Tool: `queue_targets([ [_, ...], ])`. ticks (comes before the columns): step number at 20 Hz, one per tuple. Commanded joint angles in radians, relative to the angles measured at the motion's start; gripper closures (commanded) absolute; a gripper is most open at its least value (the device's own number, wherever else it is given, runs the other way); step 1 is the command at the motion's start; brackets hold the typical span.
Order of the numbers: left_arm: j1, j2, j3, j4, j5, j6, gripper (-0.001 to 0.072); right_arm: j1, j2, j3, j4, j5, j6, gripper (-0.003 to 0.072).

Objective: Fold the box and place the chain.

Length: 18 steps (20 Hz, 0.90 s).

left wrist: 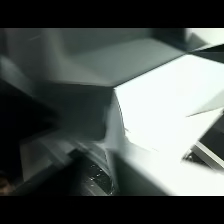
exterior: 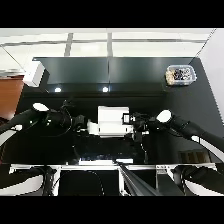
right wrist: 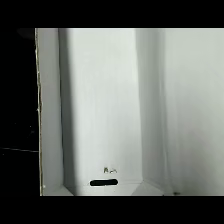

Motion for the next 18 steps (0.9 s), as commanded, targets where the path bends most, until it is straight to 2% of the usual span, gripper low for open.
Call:
queue_targets([
  [1,-0.001,-0.002,0.031,-0.019,-0.016,0.015,0.0121,0.0,0.0,0.001,0.0,0.001,0.001,0.0242],
  [2,-0.001,-0.002,0.041,-0.019,-0.017,0.015,0.009,0.0,0.0,0.001,0.0,0.001,0.002,0.0242],
  [7,-0.043,-0.002,0.072,-0.037,-0.08,0.016,0.009,0.0,0.0,0.001,0.0,0.0,0.002,0.0242],
  [12,-0.097,-0.002,0.106,-0.041,-0.088,0.019,0.0098,0.0,0.0,0.001,0.0,0.0,0.002,0.0242],
  [14,-0.128,-0.002,0.123,-0.042,-0.086,0.011,0.0267,0.0,0.0,0.001,0.0,0.0,0.002,0.0242],
  [18,-0.169,-0.002,0.16,-0.018,-0.068,-0.088,0.0267,0.0,0.0,0.001,0.0,0.0,0.001,0.0242],
])
